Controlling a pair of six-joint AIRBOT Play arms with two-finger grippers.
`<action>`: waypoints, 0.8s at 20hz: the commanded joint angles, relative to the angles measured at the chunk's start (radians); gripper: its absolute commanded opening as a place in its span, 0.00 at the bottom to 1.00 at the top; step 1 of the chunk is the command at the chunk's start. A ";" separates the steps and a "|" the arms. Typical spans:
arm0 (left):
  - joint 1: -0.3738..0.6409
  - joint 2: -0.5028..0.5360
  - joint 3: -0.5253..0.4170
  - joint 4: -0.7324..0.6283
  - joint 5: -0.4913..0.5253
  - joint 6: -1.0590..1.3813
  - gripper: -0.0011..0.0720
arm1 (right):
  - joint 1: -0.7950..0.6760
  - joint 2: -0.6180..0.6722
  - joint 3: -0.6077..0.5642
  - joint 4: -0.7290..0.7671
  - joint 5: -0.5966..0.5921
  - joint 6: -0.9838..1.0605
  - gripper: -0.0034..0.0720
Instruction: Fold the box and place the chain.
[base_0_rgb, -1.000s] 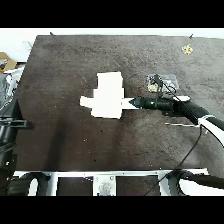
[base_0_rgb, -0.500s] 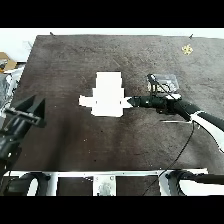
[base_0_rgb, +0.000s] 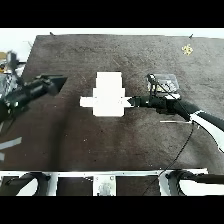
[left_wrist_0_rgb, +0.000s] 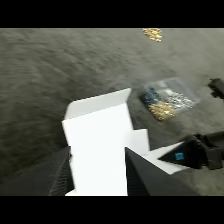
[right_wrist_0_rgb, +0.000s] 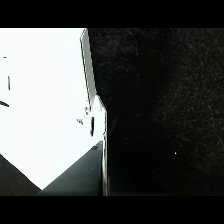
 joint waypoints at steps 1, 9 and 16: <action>-0.061 -0.319 0.329 0.241 -0.169 -0.201 0.52 | 0.001 -0.001 0.001 -0.003 -0.002 -0.022 0.05; -0.142 -0.819 0.868 0.486 -0.385 -0.521 0.65 | 0.001 -0.001 0.001 -0.022 -0.002 -0.029 0.05; -0.188 -0.958 1.003 0.594 -0.392 -0.561 0.68 | 0.001 0.000 0.001 -0.053 -0.002 -0.029 0.05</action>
